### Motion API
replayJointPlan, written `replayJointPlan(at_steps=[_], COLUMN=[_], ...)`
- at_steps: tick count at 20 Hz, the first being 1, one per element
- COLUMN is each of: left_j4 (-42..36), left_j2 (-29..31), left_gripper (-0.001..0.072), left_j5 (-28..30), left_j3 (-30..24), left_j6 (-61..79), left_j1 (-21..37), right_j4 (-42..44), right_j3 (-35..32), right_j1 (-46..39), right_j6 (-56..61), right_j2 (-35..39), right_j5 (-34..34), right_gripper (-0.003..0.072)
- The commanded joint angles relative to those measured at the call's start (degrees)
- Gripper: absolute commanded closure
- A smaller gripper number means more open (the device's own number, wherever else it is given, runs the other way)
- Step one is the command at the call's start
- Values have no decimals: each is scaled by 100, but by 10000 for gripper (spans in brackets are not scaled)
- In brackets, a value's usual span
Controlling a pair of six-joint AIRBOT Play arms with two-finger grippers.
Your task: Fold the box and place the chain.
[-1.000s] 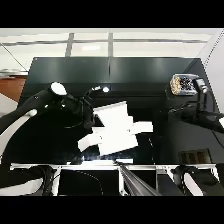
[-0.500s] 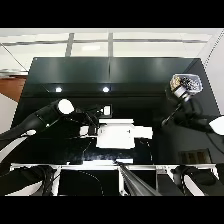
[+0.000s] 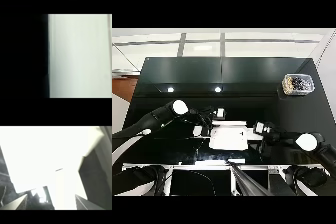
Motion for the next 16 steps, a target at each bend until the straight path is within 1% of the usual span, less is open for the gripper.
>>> replayJointPlan(at_steps=[1, 6, 10, 16], left_j4=[-17, -17, -20, -20], left_j2=[-9, -9, -9, -9], left_gripper=[678, 678, 678, 678], left_j5=[-26, -31, -28, -37], left_j3=[-2, -2, -2, -2], left_j6=[13, 0, -2, -2], left_j1=[-2, -2, -2, -4], right_j4=[-15, -4, 326, 328], right_j3=[-105, -103, -103, -103], right_j1=[400, 695, 1062, 1563], right_j6=[-551, -986, -984, -981], right_j2=[-247, -798, -833, -1043], right_j5=[-168, -251, -942, -1617], right_gripper=[-11, -10, -10, -10])
